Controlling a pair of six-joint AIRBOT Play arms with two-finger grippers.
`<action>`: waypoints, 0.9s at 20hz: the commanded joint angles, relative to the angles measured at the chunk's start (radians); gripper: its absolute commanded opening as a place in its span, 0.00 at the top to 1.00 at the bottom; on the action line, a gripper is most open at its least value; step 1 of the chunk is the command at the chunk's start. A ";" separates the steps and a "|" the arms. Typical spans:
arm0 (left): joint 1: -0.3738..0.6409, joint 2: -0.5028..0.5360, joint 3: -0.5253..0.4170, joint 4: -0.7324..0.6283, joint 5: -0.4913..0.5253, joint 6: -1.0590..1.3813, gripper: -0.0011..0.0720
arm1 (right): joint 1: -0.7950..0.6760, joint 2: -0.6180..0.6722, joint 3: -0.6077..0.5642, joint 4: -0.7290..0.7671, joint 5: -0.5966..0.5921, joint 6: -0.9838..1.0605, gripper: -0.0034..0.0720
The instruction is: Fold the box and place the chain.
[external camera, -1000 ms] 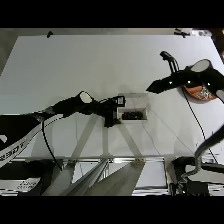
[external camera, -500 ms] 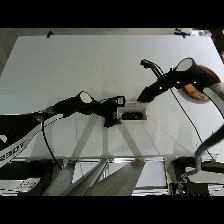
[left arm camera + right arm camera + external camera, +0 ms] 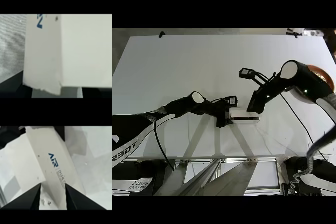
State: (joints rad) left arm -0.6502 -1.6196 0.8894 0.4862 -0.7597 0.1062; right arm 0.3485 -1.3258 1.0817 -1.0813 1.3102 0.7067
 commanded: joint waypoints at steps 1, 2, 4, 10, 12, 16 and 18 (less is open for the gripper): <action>0.000 0.001 0.000 0.000 0.000 0.000 0.61 | 0.052 0.024 -0.026 -0.093 -0.026 0.003 0.50; 0.000 0.001 0.000 0.000 0.000 0.000 0.61 | 0.065 0.025 -0.037 -0.106 -0.047 -0.001 0.50; 0.000 0.001 0.000 0.000 0.000 0.000 0.61 | 0.087 0.032 -0.066 -0.142 -0.115 -0.010 0.40; 0.000 0.001 0.000 0.000 0.000 0.000 0.61 | 0.108 0.092 -0.101 -0.206 -0.231 -0.009 0.43; 0.000 0.001 0.000 0.000 0.000 0.000 0.61 | 0.110 0.103 -0.101 -0.205 -0.230 -0.008 0.46; 0.000 0.001 0.000 0.000 0.000 0.000 0.61 | 0.140 0.114 -0.106 -0.204 -0.231 -0.008 0.52; 0.000 0.001 0.000 0.000 0.000 0.000 0.61 | 0.151 0.114 -0.126 -0.198 -0.251 -0.006 0.53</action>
State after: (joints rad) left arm -0.6502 -1.6196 0.8894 0.4862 -0.7601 0.1066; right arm 0.4839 -1.2167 0.9714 -1.2861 1.0817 0.6975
